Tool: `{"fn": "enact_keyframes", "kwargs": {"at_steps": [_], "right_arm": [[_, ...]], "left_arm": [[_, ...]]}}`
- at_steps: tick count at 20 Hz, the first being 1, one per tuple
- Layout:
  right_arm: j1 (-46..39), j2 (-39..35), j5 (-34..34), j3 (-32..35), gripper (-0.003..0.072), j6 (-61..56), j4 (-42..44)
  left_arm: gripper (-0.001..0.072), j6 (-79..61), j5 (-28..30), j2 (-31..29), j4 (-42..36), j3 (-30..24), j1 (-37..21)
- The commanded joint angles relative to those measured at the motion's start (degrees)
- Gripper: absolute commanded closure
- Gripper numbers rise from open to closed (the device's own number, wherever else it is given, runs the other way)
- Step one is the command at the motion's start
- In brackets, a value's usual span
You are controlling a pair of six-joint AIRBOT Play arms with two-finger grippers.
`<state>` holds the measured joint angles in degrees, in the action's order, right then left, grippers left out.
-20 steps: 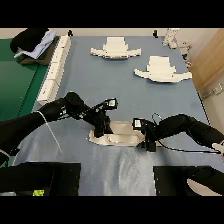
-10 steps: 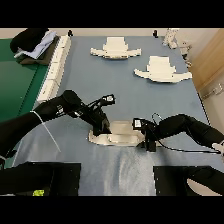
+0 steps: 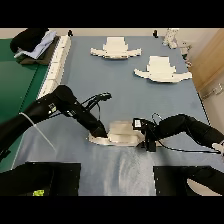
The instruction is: Fold the box.
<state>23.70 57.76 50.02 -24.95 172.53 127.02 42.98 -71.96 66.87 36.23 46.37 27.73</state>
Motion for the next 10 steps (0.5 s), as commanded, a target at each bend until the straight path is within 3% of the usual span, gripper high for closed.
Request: {"fn": "enact_keyframes", "kwargs": {"at_steps": [1, 5, 10], "right_arm": [[0.0, 0.0, 0.0, 0.0, 0.0165, 0.0, 0.0], [0.0, 0.0, 0.0, 0.0, 0.0165, 0.0, 0.0], [0.0, 0.0, 0.0, 0.0, 0.0165, 0.0, 0.0]], "left_arm": [[0.0693, 3.5, 5.9, 4.8, -6.8, 4.2, 3.7], [0.0693, 7.3, 8.9, 10.4, -6.2, 10.6, 1.7], [0.0693, 13.7, 11.6, 12.6, -3.6, 10.6, -0.3]]}}
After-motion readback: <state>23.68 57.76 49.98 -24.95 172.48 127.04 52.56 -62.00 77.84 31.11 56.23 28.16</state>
